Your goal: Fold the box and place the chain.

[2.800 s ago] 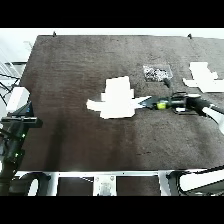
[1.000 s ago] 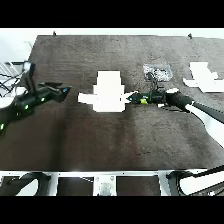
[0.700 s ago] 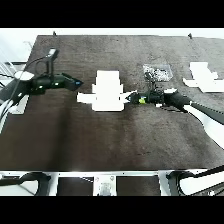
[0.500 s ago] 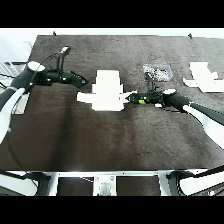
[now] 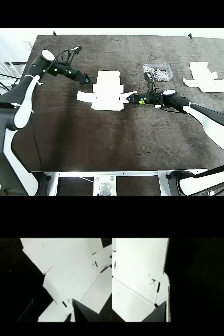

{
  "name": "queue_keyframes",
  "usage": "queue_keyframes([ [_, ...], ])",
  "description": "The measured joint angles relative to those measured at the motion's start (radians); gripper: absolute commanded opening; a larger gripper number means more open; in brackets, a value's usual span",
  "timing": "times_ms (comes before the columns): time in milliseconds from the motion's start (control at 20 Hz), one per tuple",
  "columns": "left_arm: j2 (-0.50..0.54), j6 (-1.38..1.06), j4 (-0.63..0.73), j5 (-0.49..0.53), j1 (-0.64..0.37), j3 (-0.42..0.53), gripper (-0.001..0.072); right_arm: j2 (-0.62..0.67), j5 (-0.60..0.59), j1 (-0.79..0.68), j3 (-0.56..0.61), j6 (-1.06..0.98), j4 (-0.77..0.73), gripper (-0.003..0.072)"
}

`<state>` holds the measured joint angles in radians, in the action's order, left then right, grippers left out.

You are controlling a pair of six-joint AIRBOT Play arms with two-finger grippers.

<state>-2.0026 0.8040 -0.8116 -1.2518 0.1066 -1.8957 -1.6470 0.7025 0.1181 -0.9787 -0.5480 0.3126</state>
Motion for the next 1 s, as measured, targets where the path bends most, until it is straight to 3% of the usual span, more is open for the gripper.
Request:
queue_keyframes([
  [300, -0.084, 0.03, -0.02, -0.001, 0.031, -0.09, 0.0565, 0.0, -0.004, 0.0, 0.008, 0.058, 0.003, 0.0009],
  [900, -0.164, 0.029, 0.073, 0.011, 0.039, -0.108, 0.0564, 0.001, -0.011, 0.003, 0.009, 0.162, 0.001, 0.001],
  [1000, -0.177, 0.027, 0.091, 0.0, 0.039, -0.108, 0.0531, 0.001, -0.011, 0.003, 0.009, 0.164, 0.001, 0.001],
])
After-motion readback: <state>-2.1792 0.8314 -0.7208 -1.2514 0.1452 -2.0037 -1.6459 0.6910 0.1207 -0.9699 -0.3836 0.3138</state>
